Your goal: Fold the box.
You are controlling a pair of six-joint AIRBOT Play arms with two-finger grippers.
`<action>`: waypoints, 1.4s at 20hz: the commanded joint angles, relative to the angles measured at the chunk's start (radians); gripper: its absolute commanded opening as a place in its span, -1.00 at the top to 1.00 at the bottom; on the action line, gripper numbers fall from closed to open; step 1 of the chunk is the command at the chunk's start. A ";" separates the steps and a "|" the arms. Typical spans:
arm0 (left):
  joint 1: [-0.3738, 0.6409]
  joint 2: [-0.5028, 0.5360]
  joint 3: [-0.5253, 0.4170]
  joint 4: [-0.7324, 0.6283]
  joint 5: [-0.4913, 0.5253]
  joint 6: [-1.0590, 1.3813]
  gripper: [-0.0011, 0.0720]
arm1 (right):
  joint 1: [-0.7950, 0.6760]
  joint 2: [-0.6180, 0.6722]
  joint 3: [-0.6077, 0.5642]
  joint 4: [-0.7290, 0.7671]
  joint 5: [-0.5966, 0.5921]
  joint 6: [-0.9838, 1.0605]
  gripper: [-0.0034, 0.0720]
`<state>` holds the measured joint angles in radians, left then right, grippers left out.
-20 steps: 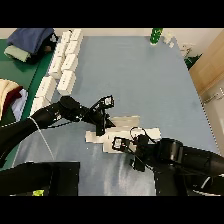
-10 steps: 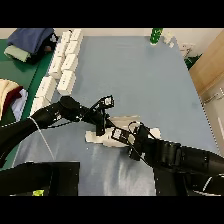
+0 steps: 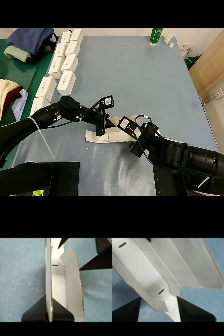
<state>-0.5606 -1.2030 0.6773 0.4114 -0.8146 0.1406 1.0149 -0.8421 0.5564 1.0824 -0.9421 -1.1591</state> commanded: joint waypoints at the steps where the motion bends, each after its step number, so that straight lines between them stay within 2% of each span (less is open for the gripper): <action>1: 0.000 0.000 0.001 0.000 0.000 0.000 0.93 | -0.002 0.004 0.001 -0.012 -0.048 -0.016 -1.00; 5: 0.000 0.000 0.001 0.000 0.000 0.000 0.93 | -0.134 0.008 -0.003 0.079 0.066 -0.218 -1.00; 8: 0.000 0.000 0.001 0.000 0.000 0.000 0.93 | -0.283 0.024 -0.003 0.291 0.100 -0.521 -1.00; 14: 0.000 0.000 0.001 0.000 0.000 0.000 0.93 | -0.637 0.030 -0.003 0.868 0.095 -1.374 -1.00; 16: 0.000 0.000 0.001 0.000 0.000 0.000 0.93 | -0.718 0.005 -0.003 0.999 0.084 -1.556 -1.00; 21: 0.000 0.000 0.001 0.000 0.000 0.000 0.93 | -0.753 -0.119 -0.003 1.099 0.078 -1.681 -1.00; 28: 0.000 0.000 0.001 0.000 0.000 0.000 0.93 | -0.753 -0.171 -0.003 1.036 0.031 -1.633 -1.00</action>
<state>-0.5606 -1.2030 0.6773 0.4114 -0.8150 0.1406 0.2657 -0.9962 0.5537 2.1387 -0.8852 -2.7949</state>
